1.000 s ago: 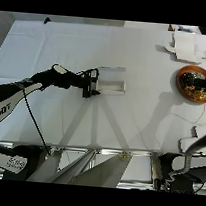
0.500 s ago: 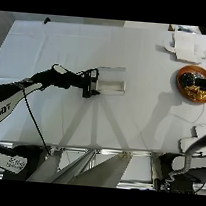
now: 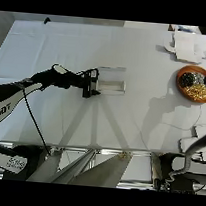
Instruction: Fold the box and place the chain.
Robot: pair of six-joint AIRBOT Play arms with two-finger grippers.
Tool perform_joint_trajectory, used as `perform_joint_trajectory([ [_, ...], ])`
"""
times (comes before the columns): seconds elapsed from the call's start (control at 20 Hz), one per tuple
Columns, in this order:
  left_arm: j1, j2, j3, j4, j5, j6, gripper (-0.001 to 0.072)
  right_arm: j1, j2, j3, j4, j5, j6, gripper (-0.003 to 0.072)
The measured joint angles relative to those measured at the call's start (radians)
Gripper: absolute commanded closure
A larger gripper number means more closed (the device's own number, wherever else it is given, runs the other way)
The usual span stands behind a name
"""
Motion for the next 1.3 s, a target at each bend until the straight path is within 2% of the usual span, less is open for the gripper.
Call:
perform_joint_trajectory([
  [0.15, 0.000, 0.000, 0.000, 0.000, 0.000, 0.000, 0.0451, 0.000, -0.005, 0.000, 0.002, -0.004, 0.001, 0.0217],
  [0.6, 0.000, 0.000, 0.000, 0.000, 0.000, 0.000, 0.0451, 0.000, -0.170, 0.000, 0.027, -0.171, 0.046, 0.0228],
  [0.7, 0.000, 0.000, 0.000, 0.000, 0.000, 0.000, 0.0451, 0.000, -0.205, 0.000, 0.019, -0.201, 0.071, 0.0321],
  [0.8, 0.000, 0.000, 0.000, 0.000, 0.000, 0.000, 0.0451, 0.000, -0.232, 0.000, 0.015, -0.213, 0.085, 0.0582],
  [0.85, 0.000, 0.000, 0.000, 0.000, 0.000, 0.000, 0.0451, 0.000, -0.239, 0.002, 0.014, -0.216, 0.090, 0.0671],
  [1.1, 0.000, 0.000, 0.000, 0.000, 0.000, 0.000, 0.0451, 0.000, -0.251, 0.002, 0.010, -0.211, 0.099, 0.0674],
  [1.3, 0.000, 0.000, 0.000, 0.000, 0.000, 0.000, 0.0451, 0.000, -0.196, 0.000, 0.006, -0.214, 0.087, 0.0675],
])
